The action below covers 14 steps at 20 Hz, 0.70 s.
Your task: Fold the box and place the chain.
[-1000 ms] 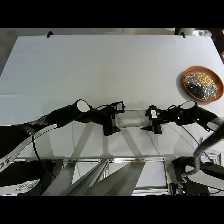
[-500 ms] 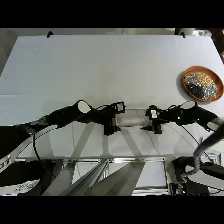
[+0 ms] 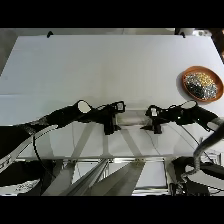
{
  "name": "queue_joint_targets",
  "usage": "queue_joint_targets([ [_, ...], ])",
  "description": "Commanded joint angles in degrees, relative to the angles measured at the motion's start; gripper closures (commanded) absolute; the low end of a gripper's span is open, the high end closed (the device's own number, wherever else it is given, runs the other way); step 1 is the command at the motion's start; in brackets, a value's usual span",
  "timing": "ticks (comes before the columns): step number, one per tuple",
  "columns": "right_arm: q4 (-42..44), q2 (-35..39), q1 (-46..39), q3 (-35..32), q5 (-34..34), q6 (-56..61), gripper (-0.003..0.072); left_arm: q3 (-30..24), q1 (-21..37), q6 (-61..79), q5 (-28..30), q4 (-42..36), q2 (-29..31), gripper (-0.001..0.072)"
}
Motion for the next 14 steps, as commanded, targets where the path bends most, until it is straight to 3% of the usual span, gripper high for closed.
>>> queue_joint_targets([
  [1, -0.2, 1.2, 0.1, 0.0, 0.4, 2.6, 0.0046, 0.0, 0.0, 0.0, -0.2, 0.0, 0.0, 0.0272],
  [4, -3.2, 4.9, 0.1, 0.0, 0.3, 5.6, 0.0030, 0.0, 0.0, 0.0, -0.2, 0.0, 0.0, 0.0272],
  [8, -18.4, 9.6, 0.1, 0.0, 0.2, 19.0, 0.0031, 0.0, 0.0, 0.0, -0.2, 0.1, 0.0, 0.0272],
  [14, -30.9, 14.0, 0.0, 0.0, -0.8, 36.2, 0.0057, 0.0, 0.0, 0.0, -0.9, 3.1, 0.0, 0.0271],
])
